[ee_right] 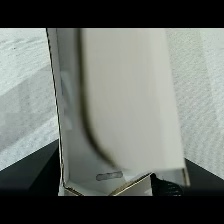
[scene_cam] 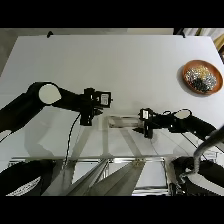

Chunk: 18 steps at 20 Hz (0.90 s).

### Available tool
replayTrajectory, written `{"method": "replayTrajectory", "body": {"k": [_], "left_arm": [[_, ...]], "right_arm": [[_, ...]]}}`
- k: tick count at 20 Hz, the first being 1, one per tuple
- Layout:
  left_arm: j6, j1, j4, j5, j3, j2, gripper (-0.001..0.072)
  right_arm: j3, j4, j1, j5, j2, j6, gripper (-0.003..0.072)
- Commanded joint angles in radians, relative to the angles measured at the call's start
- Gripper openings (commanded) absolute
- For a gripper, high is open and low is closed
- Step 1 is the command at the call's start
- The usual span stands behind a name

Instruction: Fold the box and place the chain.

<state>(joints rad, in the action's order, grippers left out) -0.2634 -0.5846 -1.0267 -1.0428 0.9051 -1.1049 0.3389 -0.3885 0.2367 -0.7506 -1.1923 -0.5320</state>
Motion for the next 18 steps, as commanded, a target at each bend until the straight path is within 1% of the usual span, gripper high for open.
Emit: {"method": "replayTrajectory", "body": {"k": [1,2,3,4,6,8,11,13,15,16,18], "left_arm": [[-0.034,-0.033,0.042,-0.169,0.001,0.043,0.0005],[-0.038,-0.053,0.086,-0.205,0.001,0.027,0.0005],[-0.048,-0.079,0.135,-0.217,0.001,0.005,0.0005],[-0.052,-0.107,0.17,-0.207,0.001,-0.02,0.0005],[-0.052,-0.168,0.179,-0.114,0.001,-0.077,0.0005],[-0.053,-0.209,0.181,0.008,0.001,-0.135,0.0005],[-0.156,-0.209,0.181,0.227,0.001,-0.195,0.0005],[-0.232,-0.185,0.183,0.327,0.001,-0.195,0.0004],[-0.302,-0.156,0.185,0.404,0.001,-0.195,0.0004],[-0.329,-0.146,0.185,0.422,0.001,-0.197,0.0004],[-0.348,-0.141,0.181,0.414,0.001,-0.217,0.0004]], "right_arm": [[0.0,0.0,0.001,-0.001,0.0,0.001,0.0407],[0.0,0.0,0.001,-0.001,0.0,0.001,0.0407],[0.0,0.0,0.001,-0.001,0.0,0.0,0.0407],[0.0,0.0,0.001,-0.001,0.0,0.0,0.0407],[0.0,0.0,0.001,-0.001,0.0,0.001,0.0407],[0.0,0.0,0.001,-0.001,0.0,0.0,0.0407],[0.0,0.0,0.001,-0.001,0.0,0.0,0.0407],[0.0,0.0,0.001,-0.001,0.0,0.001,0.0407],[0.0,0.0,0.001,-0.001,0.0,0.001,0.0407],[0.0,0.0,0.001,-0.001,0.0,0.001,0.0407],[0.0,0.0,0.001,-0.001,0.0,0.001,0.0407]]}}
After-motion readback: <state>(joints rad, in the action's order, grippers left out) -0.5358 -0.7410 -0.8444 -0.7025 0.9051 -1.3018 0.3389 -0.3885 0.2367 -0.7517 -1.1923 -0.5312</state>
